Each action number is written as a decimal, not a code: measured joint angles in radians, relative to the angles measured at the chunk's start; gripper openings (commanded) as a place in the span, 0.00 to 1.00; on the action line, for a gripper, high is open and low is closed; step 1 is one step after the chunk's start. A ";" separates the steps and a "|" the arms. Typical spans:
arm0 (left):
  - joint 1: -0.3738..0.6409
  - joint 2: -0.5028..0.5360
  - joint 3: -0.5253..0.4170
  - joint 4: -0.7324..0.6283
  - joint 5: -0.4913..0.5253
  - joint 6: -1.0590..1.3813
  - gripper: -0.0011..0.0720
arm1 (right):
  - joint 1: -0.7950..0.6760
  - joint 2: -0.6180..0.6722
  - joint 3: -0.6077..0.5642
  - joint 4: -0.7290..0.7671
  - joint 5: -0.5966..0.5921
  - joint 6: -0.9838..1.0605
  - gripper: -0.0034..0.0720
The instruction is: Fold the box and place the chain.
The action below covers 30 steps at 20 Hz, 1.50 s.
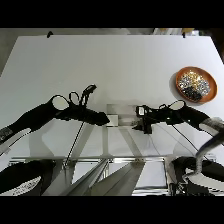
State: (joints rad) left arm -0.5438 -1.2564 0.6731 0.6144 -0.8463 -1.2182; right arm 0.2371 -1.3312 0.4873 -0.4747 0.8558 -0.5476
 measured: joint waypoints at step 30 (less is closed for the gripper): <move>-0.296 -0.303 0.414 0.701 -0.197 -1.109 0.19 | 0.000 0.000 0.000 -0.002 0.002 -0.003 0.55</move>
State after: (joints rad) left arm -0.8398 -1.5589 1.0870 1.3155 -1.0431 -2.3276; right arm 0.2367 -1.3312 0.4873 -0.4767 0.8574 -0.5503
